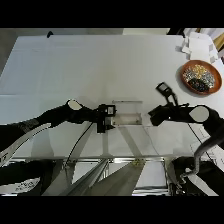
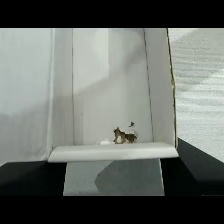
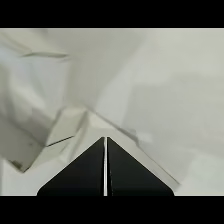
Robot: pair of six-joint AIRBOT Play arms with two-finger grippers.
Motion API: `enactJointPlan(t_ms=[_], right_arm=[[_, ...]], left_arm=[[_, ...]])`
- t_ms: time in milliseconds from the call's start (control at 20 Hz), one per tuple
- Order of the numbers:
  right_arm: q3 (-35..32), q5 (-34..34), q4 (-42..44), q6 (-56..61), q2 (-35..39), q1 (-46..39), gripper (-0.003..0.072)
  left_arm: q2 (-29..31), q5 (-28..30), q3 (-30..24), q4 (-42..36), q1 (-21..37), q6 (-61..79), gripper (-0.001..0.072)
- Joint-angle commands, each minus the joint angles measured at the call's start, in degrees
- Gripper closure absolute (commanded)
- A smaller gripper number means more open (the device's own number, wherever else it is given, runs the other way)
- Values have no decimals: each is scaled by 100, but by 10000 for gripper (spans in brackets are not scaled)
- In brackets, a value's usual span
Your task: Fold the box and place the chain.
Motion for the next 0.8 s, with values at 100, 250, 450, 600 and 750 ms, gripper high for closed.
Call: enactJointPlan(t_ms=[100, 250, 450, 600, 750], right_arm=[[197, 542, -146, 1792, 0, -1631, 672], [197, 601, -240, 1797, -184, -2083, 672], [192, 675, -531, 1797, -710, -2085, 672], [192, 726, -560, 1784, -914, -2055, 672], [190, 721, -787, 1786, -990, -1884, 672]], left_arm=[[2, 0, 4, 2, 0, 0, 439], [2, 2, 4, 2, 0, 0, 439], [2, 0, 4, 2, 0, 0, 439], [2, 0, 4, 2, 0, 0, 439], [2, 0, 4, 2, 0, 0, 439]])
